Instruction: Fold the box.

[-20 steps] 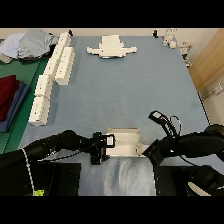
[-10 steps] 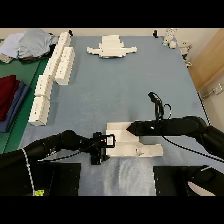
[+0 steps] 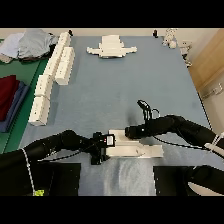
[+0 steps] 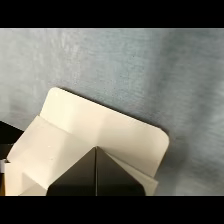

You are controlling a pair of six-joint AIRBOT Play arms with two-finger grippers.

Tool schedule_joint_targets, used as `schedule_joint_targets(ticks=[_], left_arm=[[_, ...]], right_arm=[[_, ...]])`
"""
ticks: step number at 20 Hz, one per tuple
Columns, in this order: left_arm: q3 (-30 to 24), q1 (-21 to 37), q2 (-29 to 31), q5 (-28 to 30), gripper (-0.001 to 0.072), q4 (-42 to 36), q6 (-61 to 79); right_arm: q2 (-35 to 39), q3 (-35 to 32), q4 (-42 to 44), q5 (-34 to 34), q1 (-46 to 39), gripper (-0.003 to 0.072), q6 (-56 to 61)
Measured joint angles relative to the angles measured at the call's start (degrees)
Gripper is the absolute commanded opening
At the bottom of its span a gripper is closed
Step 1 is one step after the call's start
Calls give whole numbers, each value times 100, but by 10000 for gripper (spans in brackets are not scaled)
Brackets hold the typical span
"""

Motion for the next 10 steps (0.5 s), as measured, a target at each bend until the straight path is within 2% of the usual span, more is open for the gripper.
schedule_joint_targets(ticks=[6, 10], left_arm=[[0, 0, 4, 0, 375, 0, 0], [0, 0, 4, 0, 375, 7, 4]], right_arm=[[-42, 22, -11, 2, 61, 1, -118], [538, 186, -282, -142, 61, 1, -188]])
